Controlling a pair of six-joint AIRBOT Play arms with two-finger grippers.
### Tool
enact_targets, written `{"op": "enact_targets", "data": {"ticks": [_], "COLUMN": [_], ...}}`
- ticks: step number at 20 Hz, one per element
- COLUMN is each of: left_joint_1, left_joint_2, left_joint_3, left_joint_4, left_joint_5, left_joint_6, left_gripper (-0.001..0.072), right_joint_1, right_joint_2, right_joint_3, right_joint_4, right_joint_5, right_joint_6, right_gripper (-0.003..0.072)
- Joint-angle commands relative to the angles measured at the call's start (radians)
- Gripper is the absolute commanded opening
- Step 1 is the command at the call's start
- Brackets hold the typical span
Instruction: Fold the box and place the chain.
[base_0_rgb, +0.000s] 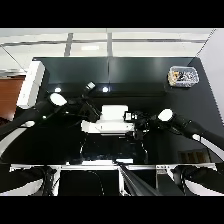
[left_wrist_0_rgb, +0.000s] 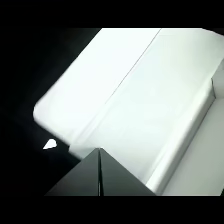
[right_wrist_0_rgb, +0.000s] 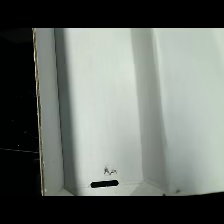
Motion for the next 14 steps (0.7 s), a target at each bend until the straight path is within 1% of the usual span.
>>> {"op": "enact_targets", "data": {"ticks": [1,4,6,8,9,10,11,13,14], "left_joint_1": [0.086,0.179,0.207,0.200,0.191,0.177,0.161,0.117,0.091], "left_joint_2": [0.117,0.268,0.351,0.390,0.392,0.388,0.384,0.374,0.362], "left_joint_3": [0.027,0.018,-0.001,-0.040,-0.063,-0.091,-0.115,-0.160,-0.169], "left_joint_4": [0.040,0.082,0.217,0.299,0.306,0.304,0.304,0.295,0.296], "left_joint_5": [-0.018,-0.168,-0.274,-0.367,-0.391,-0.369,-0.308,-0.144,-0.091], "left_joint_6": [-0.002,0.002,0.073,0.222,0.285,0.358,0.410,0.518,0.586], "left_gripper": [0.0026,0.0026,0.0026,0.0029,0.0153,0.0613,0.0714,0.0713,0.0713], "right_joint_1": [0.000,0.000,0.000,0.000,0.000,0.000,0.000,0.000,0.000], "right_joint_2": [-0.001,-0.001,-0.001,-0.001,-0.001,-0.001,-0.001,-0.001,-0.001], "right_joint_3": [0.001,0.001,0.001,0.001,0.001,0.001,0.001,0.001,0.001], "right_joint_4": [0.000,0.000,0.000,0.000,0.000,0.000,0.000,0.000,0.000], "right_joint_5": [-0.002,-0.002,-0.002,-0.002,-0.002,-0.002,-0.002,-0.002,-0.002], "right_joint_6": [0.001,0.001,0.001,0.001,0.001,0.001,0.001,0.001,0.001], "right_gripper": [0.0407,0.0407,0.0407,0.0407,0.0407,0.0407,0.0407,0.0407,0.0406]}}
